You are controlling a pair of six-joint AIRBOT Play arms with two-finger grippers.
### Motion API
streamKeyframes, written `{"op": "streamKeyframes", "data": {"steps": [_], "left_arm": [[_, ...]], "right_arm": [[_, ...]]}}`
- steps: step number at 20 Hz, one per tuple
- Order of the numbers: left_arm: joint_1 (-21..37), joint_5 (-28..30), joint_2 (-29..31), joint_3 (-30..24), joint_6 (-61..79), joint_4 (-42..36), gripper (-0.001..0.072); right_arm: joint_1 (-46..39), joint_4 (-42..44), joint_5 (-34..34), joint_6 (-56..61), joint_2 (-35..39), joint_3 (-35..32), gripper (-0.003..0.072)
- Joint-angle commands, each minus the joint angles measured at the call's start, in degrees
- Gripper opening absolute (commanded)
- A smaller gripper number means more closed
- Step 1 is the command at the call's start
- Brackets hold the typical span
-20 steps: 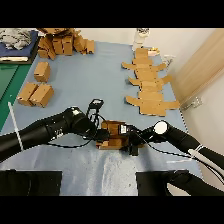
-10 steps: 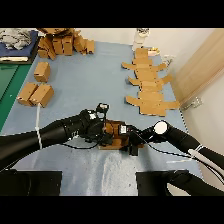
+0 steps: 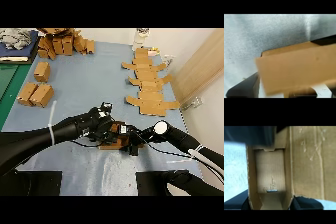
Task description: Fold the box.
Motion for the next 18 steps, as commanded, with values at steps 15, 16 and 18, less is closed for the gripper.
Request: {"op": "streamKeyframes", "data": {"steps": [15,16,18], "left_arm": [[-0.8,-1.3,-6.4,3.2,-3.4,1.0,0.0173],[-0.8,-1.2,-6.4,3.2,-3.2,1.0,0.0011],[-0.9,-1.2,-6.4,3.2,-3.2,1.0,0.0007]], "right_arm": [[0.0,0.0,0.1,0.0,0.0,0.0,0.0514],[0.0,0.0,0.1,0.0,0.0,0.0,0.0513],[0.0,0.0,0.1,0.0,0.0,0.0,0.0513]]}}
